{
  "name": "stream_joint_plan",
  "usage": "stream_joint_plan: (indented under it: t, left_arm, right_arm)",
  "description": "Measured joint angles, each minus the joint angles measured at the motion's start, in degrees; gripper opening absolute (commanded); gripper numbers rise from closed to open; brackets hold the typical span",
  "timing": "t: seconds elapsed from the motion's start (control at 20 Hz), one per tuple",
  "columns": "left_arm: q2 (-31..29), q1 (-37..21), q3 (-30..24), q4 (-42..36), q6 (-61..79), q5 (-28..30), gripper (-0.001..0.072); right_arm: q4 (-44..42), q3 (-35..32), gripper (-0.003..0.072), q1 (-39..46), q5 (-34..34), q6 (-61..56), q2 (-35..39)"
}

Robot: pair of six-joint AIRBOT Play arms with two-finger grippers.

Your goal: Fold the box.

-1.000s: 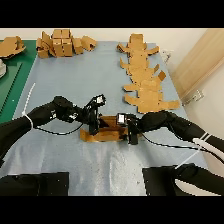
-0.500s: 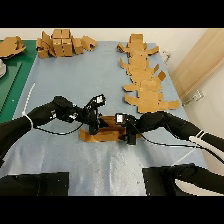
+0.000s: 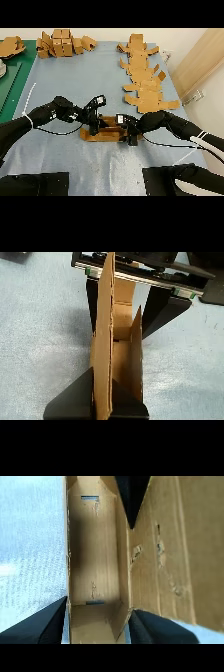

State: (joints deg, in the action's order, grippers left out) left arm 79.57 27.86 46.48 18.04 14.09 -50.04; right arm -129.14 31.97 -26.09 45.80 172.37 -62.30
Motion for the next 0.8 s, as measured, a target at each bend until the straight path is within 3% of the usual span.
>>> stream_joint_plan:
  t: [0.8]
  left_arm:
    - [0.0, 0.0, 0.0, -0.04, 0.0, 0.09, 0.0013]
  right_arm:
    - [-2.16, 0.0, 0.0564, -0.04, -0.52, 0.0, -2.21]
